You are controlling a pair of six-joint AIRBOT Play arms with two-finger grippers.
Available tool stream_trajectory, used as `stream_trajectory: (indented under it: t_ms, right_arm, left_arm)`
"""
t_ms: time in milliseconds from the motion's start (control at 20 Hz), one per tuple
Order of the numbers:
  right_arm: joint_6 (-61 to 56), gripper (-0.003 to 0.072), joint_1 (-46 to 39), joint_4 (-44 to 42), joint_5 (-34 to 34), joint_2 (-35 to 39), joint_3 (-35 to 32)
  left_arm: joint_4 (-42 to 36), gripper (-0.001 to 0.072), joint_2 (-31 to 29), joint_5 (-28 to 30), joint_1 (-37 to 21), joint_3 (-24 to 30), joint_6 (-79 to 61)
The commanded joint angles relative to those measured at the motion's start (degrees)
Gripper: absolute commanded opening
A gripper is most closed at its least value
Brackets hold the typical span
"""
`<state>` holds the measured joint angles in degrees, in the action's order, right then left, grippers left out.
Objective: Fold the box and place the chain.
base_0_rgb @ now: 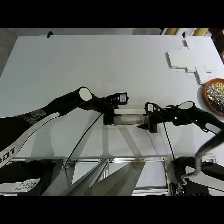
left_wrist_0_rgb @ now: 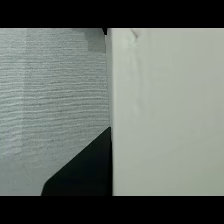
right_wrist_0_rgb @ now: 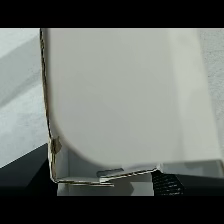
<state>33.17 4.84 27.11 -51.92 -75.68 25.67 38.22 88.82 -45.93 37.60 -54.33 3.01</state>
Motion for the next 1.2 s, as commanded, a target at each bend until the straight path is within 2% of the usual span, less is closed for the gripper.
stream_trajectory:
  t_ms: [0, 50, 1150]
  right_arm:
    - [-0.1, 0.0388, 0.0, 0.0, 0.3, 0.0, 0.0]
    - [-0.1, 0.0410, 0.0, 0.0, 0.3, 0.0, 0.0]
    - [-0.1, 0.0410, 0.0, 0.0, 0.3, 0.0, 0.0]
  left_arm:
    - [0.0, 0.0010, 0.0, 0.0, 0.0, 0.0, 0.0]
    - [0.0, 0.0010, 0.0, 0.0, 0.0, 0.0, 0.0]
    - [0.0, 0.0010, 0.0, -1.0, 0.0, 0.0, 0.0]
